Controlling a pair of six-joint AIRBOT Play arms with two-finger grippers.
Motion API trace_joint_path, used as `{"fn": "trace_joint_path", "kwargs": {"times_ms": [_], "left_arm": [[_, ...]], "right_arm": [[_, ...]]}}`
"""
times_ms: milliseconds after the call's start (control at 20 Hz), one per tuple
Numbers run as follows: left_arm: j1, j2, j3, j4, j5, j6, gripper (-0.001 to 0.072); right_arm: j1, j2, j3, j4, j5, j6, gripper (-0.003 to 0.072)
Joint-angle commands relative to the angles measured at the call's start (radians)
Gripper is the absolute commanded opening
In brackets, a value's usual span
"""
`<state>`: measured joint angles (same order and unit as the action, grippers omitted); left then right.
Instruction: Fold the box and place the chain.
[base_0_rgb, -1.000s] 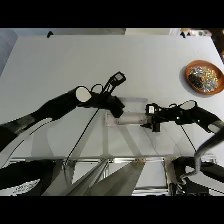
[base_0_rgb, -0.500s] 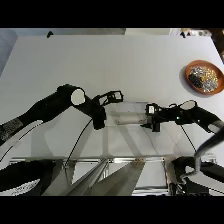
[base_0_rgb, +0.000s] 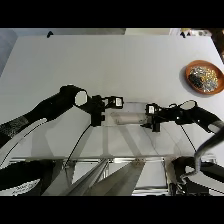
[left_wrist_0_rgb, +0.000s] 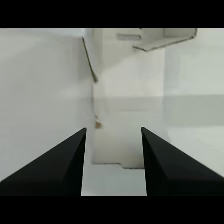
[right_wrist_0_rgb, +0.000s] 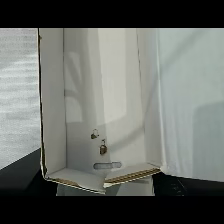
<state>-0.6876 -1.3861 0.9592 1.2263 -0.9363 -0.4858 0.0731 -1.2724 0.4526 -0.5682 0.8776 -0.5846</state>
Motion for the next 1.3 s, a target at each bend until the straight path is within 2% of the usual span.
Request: {"fn": "trace_joint_path", "kwargs": {"times_ms": [0,150,300,600,700,750,1000,1250], "left_arm": [[0.003,-0.009,0.0,-0.014,0.079,0.208,0.0394],[0.002,-0.035,0.0,-0.034,0.072,0.269,0.0393],[-0.013,-0.061,0.0,-0.11,0.073,0.307,0.0389],[-0.03,-0.063,0.0,-0.156,0.069,0.306,0.0377],[-0.039,-0.063,0.0,-0.177,0.049,0.306,0.0224],[-0.043,-0.063,0.0,-0.18,0.038,0.306,0.0195],[-0.05,-0.063,0.0,-0.232,0.038,0.303,0.0195],[-0.05,-0.063,0.0,-0.247,0.105,0.303,0.0194]], "right_arm": [[0.0,0.001,0.0,0.0,0.0,0.0,0.0396],[0.0,0.001,0.0,0.0,0.0,0.0,0.0396],[0.0,0.001,0.0,0.0,0.0,0.0,0.0396],[0.0,0.001,0.0,0.0,0.0,0.0,0.0396],[0.0,0.001,0.0,0.0,0.0,0.0,0.0396],[0.0,0.001,0.0,0.0,0.001,0.0,0.0396],[0.0,0.001,0.0,0.0,0.0,0.0,0.0396],[0.0,0.001,0.0,0.0,0.0,0.0,0.0396]]}}
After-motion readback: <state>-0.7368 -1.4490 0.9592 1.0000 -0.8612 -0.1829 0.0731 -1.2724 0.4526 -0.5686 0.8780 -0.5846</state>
